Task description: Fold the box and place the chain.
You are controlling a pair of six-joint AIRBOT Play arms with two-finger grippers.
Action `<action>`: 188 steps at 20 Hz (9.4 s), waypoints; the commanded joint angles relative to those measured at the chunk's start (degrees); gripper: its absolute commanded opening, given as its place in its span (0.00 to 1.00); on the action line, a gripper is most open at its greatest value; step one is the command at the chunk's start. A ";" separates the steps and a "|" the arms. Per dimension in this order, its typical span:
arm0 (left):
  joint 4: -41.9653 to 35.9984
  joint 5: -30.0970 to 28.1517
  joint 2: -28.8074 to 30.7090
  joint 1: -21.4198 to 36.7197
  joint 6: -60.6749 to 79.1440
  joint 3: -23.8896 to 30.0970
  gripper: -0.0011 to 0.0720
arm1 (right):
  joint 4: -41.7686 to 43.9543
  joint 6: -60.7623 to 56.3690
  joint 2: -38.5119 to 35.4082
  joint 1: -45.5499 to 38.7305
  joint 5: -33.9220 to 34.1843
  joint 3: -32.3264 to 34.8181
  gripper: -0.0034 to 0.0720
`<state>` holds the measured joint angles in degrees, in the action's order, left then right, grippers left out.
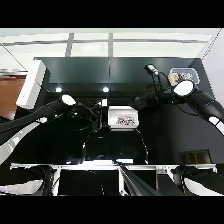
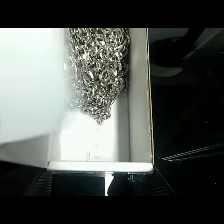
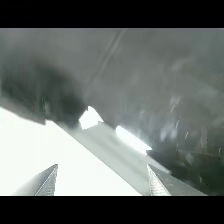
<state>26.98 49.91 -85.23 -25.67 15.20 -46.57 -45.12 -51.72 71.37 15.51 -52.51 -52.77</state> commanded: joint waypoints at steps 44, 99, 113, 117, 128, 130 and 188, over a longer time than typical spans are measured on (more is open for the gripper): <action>0.02 0.00 -0.04 -0.04 0.00 -0.02 0.65 | -5.97 31.56 -1.44 6.99 -3.91 2.51 0.34; 0.00 -0.02 -0.04 -0.04 0.00 -0.02 0.65 | 23.34 -3.02 -4.55 -0.39 -2.51 12.41 0.07; 0.00 -0.02 -0.04 -0.02 -0.02 -0.02 0.65 | 14.58 -8.98 2.67 0.15 -3.21 12.15 0.07; -0.04 0.00 -0.04 -0.02 -0.02 -0.02 0.65 | 13.46 -7.15 -2.27 -4.13 -15.91 5.38 0.07; 13.35 0.31 7.39 0.46 -9.29 -0.04 1.00 | -26.91 -24.92 -24.13 -16.48 -22.64 1.79 0.07; 15.39 1.88 12.26 0.44 -14.82 -0.04 1.00 | -26.86 -25.40 -24.30 -17.09 -22.34 1.81 0.07; 31.69 -1.75 -4.33 -21.24 -43.32 -16.11 0.55 | -20.92 -27.58 -24.30 -17.07 -11.32 6.95 0.07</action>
<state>55.59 45.54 -89.36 -46.09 -23.86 -61.63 -66.04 -79.11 47.13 -1.52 -63.86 -45.84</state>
